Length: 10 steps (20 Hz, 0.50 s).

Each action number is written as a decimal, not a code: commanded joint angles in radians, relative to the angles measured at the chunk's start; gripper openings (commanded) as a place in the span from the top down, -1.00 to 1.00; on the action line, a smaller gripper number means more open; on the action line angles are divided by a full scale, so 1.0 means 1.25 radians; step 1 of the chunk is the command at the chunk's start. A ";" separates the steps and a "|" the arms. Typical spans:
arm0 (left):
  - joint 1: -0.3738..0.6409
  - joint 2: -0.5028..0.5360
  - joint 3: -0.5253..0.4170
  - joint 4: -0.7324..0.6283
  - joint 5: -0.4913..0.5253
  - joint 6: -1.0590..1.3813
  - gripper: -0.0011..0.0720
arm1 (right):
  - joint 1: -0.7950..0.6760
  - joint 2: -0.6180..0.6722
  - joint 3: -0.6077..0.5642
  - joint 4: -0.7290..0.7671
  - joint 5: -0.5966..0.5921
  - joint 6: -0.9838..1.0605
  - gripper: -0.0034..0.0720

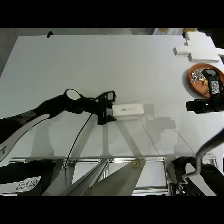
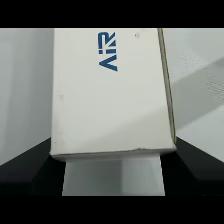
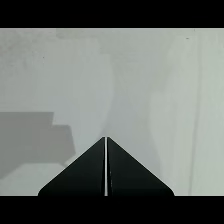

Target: Fold the box and place the chain.

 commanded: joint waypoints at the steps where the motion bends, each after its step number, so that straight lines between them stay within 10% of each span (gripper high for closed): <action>1: 0.103 0.112 0.000 0.168 0.034 -0.309 0.58 | -0.001 0.001 0.000 0.000 0.000 0.000 0.87; 10: 0.519 0.254 0.000 0.787 -0.105 -1.141 0.36 | -0.001 0.001 0.000 0.000 0.000 0.000 0.87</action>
